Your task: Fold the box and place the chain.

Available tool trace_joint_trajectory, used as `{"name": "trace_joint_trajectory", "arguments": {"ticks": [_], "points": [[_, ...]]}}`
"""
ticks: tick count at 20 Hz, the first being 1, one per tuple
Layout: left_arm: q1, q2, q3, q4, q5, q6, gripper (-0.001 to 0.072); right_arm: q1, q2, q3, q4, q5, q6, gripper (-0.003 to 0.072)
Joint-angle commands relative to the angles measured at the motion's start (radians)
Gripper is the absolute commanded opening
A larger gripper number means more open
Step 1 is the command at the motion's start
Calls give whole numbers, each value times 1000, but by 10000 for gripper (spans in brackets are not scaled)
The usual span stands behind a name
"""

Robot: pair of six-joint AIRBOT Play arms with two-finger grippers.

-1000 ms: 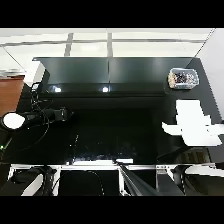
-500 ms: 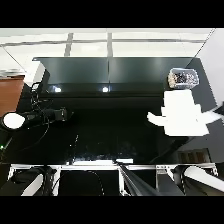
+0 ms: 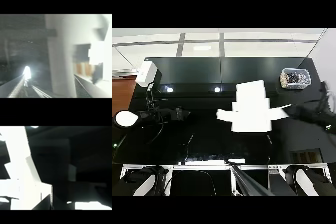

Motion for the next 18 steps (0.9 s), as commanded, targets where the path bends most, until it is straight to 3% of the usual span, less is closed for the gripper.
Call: {"name": "trace_joint_trajectory", "arguments": {"ticks": [1,4,8,10,14,18], "points": [[-40,-116,88,-148,-108,114,705,271,66,-172,205,-246,7,15],[-64,-305,227,-167,-146,146,705,470,66,-193,208,-350,16,15],[-54,-537,371,-289,-296,136,705,568,66,-193,214,-419,30,15],[-58,-620,406,-325,-320,144,705,573,66,-193,214,-419,30,15],[-66,-773,443,-429,-460,202,705,573,66,-193,214,-418,30,15],[-97,-859,468,-505,-504,275,705,573,66,-193,213,-415,30,15]]}}
